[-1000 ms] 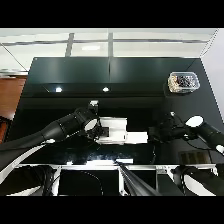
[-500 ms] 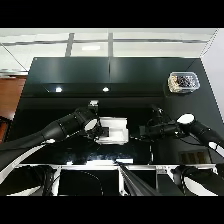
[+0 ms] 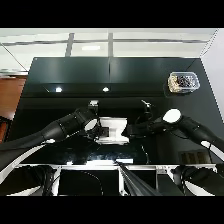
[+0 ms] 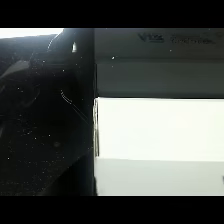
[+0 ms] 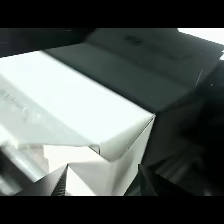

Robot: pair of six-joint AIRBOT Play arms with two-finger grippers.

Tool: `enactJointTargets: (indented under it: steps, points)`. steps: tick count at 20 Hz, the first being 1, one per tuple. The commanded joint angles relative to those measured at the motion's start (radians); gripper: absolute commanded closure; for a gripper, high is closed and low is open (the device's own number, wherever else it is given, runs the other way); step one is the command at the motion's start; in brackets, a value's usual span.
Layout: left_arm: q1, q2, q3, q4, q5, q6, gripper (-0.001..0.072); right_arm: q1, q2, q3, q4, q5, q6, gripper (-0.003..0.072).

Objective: Fold the box and place the chain.

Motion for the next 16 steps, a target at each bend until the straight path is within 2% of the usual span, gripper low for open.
enactJointTargets:
  steps: [1, 3, 5, 7, 11, 14, 15, 16]
  points:
    - [0.001, 0.0, 0.001, 0.004, 0.002, -0.001, 0.0681, 0.145, -0.001, 0.071, -0.299, -0.13, 0.367, 0.0198]
    - [0.001, 0.0, 0.001, 0.004, 0.001, -0.001, 0.0681, 0.201, -0.001, 0.106, -0.474, -0.136, 0.586, 0.0262]
    - [0.001, 0.0, 0.001, 0.003, 0.001, -0.001, 0.0681, 0.247, -0.007, 0.137, -0.622, -0.129, 0.774, 0.0262]
    - [0.001, 0.0, 0.001, 0.003, 0.002, 0.0, 0.0681, 0.279, -0.04, 0.185, -0.716, -0.072, 0.868, 0.0263]
    - [0.001, 0.0, 0.001, 0.003, 0.001, -0.001, 0.0681, 0.339, -0.156, 0.318, -0.814, 0.111, 0.94, 0.0266]
    - [0.001, 0.0, 0.001, 0.004, 0.002, -0.001, 0.0681, 0.368, -0.196, 0.343, -0.844, 0.172, 1.042, 0.0271]
    - [0.001, 0.0, 0.001, 0.003, 0.002, 0.0, 0.0681, 0.373, -0.199, 0.343, -0.843, 0.181, 1.058, 0.0363]
    - [0.001, 0.0, 0.001, 0.004, 0.002, -0.001, 0.0682, 0.378, -0.199, 0.343, -0.844, 0.19, 1.073, 0.0372]
